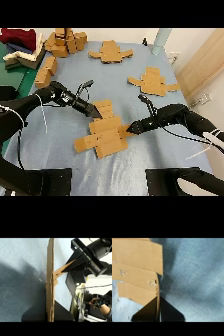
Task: Fold the box.
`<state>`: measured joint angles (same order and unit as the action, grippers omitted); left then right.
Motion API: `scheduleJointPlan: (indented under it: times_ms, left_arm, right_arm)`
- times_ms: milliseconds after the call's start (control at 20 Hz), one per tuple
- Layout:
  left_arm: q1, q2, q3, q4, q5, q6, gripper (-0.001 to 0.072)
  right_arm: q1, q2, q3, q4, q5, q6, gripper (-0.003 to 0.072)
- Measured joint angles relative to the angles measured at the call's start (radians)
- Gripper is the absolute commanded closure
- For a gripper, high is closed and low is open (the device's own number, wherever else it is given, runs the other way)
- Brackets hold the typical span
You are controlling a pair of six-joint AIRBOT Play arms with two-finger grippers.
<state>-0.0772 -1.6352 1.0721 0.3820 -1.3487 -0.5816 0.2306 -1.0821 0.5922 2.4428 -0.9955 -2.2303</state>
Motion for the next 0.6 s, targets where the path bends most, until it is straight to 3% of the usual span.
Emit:
scheduleJointPlan:
  times_ms: [50,350,400,450,500,550,600]
  left_arm:
    - [0.000,0.000,0.000,-0.002,0.001,0.006,0.0698]
    - [-0.043,0.025,0.000,-0.005,0.083,0.093,0.0704]
    - [-0.063,0.043,0.000,-0.006,0.100,0.119,0.0704]
    - [-0.085,0.063,0.000,-0.009,0.126,0.146,0.0704]
    - [-0.110,0.087,-0.002,-0.009,0.160,0.177,0.0704]
    - [-0.136,0.111,-0.006,-0.009,0.202,0.210,0.0704]
    - [-0.165,0.137,-0.012,-0.010,0.242,0.251,0.0704]
  right_arm:
    - [0.000,0.000,0.000,-0.005,0.014,0.008,0.0207]
    - [-0.064,0.000,0.086,-0.158,0.088,0.185,0.0208]
    - [-0.086,0.000,0.113,-0.181,0.090,0.221,0.0237]
    - [-0.109,0.000,0.142,-0.203,0.098,0.260,0.0381]
    - [-0.129,0.000,0.169,-0.220,0.098,0.296,0.0589]
    - [-0.143,0.000,0.191,-0.227,0.099,0.330,0.0673]
    - [-0.154,0.000,0.207,-0.234,0.099,0.357,0.0673]
